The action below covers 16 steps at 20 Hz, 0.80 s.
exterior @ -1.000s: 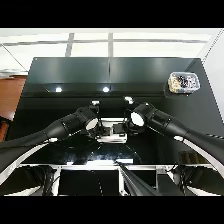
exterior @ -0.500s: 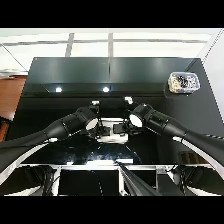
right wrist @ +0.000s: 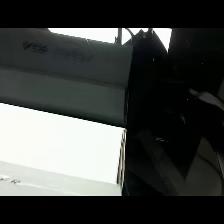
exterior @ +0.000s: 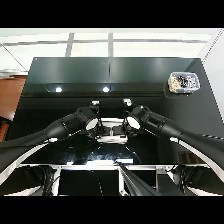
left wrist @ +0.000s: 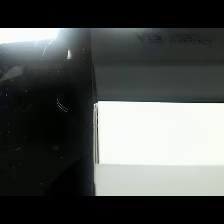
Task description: Fold the box and place the chain.
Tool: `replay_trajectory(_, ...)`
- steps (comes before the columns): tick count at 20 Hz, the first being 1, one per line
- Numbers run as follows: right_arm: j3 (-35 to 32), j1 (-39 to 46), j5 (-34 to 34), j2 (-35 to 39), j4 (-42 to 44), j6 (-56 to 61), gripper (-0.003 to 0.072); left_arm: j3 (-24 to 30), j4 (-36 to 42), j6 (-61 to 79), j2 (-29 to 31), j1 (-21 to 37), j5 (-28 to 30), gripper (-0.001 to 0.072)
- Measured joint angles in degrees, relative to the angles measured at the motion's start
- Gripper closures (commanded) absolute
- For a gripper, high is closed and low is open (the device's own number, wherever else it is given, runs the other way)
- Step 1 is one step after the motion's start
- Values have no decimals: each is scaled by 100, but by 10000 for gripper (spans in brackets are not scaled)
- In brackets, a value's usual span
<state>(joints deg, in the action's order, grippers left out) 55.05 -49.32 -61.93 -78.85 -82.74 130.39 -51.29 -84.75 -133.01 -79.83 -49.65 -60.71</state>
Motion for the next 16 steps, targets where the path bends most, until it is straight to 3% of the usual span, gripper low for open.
replay_trajectory(9, 0, -13, 13, -136, -48, 142, 450, 0, 0, -11, 0, 0, 0, 676)
replay_trajectory(11, 0, -15, 4, -168, -57, 179, 501, 0, 2, -11, 0, 0, 0, 676)
replay_trajectory(16, 0, -13, -44, -199, -142, 295, 505, 0, 2, -11, 0, 0, 0, 676)
